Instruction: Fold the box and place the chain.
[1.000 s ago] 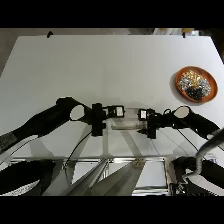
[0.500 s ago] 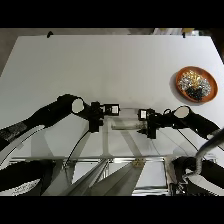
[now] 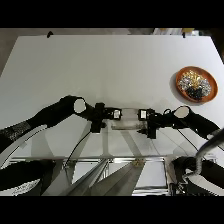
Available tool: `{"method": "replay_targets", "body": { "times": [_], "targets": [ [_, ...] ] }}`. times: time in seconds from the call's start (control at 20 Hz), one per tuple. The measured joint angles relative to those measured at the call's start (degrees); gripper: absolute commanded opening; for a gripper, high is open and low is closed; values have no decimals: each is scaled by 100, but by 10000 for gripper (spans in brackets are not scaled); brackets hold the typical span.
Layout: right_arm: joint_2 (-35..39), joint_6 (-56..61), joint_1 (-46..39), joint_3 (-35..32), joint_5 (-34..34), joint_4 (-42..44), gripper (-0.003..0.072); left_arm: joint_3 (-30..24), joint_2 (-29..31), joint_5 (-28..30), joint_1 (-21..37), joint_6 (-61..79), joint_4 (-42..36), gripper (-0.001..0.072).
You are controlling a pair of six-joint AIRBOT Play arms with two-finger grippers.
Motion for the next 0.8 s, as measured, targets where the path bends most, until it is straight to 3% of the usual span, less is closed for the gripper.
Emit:
{"method": "replay_targets", "body": {
  "times": [0.05, 0.2, 0.35, 0.8],
  "targets": [
    [0, -2, 0, 0, 0, 0, 395, -2, -2, 4, -22, 31, -42, 259],
    [0, -2, 0, 0, 0, 0, 395, 0, -7, -4, -131, 92, -275, 247],
    [0, -2, 0, 0, 0, 0, 395, 0, -42, -7, -219, 114, -457, 147],
    [0, -2, 0, 0, 4, 0, 395, -2, -109, 280, -398, -229, -728, 148]
  ]
}}
